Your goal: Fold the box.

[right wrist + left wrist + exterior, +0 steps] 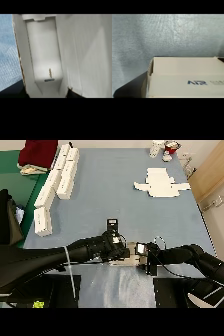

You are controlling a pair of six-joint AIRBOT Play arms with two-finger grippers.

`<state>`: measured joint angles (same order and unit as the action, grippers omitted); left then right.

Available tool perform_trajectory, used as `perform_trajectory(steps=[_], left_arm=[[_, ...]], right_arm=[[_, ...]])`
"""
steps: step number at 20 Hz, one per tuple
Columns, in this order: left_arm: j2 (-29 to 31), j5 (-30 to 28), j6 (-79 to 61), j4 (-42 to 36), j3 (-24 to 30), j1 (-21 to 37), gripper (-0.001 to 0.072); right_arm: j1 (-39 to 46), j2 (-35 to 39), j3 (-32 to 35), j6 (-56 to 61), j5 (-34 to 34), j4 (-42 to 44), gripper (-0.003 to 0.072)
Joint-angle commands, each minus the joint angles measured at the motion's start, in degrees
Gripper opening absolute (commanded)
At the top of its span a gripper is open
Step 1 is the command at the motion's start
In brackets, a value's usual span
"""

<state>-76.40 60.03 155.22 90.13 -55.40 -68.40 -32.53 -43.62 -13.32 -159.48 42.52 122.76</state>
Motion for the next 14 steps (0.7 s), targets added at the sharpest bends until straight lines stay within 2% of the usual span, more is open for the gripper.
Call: perform_trajectory(steps=[1, 6, 7, 8, 14], left_arm=[[-4.1, 2.4, 3.5, 1.8, -2.3, -0.9, 0.0422], [-4.7, 2.6, 3.4, 1.6, -2.3, -0.9, 0.0419], [-4.7, 2.6, 3.4, 1.6, -2.3, -0.9, 0.0183], [-4.7, 2.5, 2.5, 1.7, -2.3, -0.9, 0.0011], [-4.7, 2.5, 2.5, 1.6, -2.3, -0.9, 0.0014]], right_arm=[[0.0, 0.1, -0.1, 0.0, 0.0, 0.0, 0.0528], [0.0, 0.1, -0.1, 0.0, 0.0, 0.0, 0.0528], [0.0, 0.1, -0.1, 0.0, 0.0, 0.0, 0.0528], [0.0, 0.1, -0.1, 0.0, 0.0, 0.0, 0.0528], [0.0, 0.1, -0.1, 0.0, 0.0, 0.0, 0.0528]])
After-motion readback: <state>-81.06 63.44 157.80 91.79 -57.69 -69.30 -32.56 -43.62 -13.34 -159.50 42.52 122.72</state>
